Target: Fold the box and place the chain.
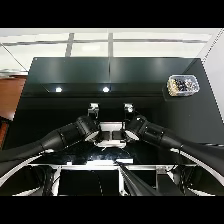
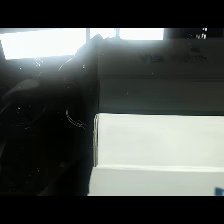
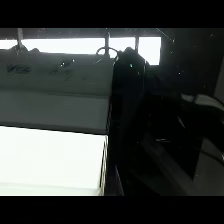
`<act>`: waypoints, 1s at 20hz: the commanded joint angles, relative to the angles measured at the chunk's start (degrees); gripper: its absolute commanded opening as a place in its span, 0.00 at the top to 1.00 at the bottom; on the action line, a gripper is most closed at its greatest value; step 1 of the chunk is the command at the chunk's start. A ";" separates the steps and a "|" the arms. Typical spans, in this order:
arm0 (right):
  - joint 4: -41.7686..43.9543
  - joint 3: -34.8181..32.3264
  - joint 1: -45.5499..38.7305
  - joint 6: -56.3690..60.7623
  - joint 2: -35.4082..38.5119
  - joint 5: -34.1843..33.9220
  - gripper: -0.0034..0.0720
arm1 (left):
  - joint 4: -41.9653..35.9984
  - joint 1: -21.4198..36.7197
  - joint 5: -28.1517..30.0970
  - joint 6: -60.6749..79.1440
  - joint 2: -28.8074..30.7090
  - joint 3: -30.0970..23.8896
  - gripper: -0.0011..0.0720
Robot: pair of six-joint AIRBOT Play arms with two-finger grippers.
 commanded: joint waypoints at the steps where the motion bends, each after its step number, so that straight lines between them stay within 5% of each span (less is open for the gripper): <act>1: 0.76 0.07 0.02 0.42 -0.81 0.15 0.71 | 0.02 0.04 -0.04 -0.02 -0.04 -0.02 0.95; 13: 0.74 0.07 0.00 0.42 -1.95 -0.09 0.71 | 0.00 0.02 -0.09 0.00 -0.04 -0.02 0.95; 14: 0.74 0.07 0.00 0.33 -1.95 -0.09 0.82 | 0.00 0.02 -0.09 -0.02 -0.04 -0.02 0.95; 20: 0.74 0.07 0.02 0.15 -1.92 -0.09 0.92 | 0.00 0.02 -0.09 0.00 -0.04 -0.02 0.95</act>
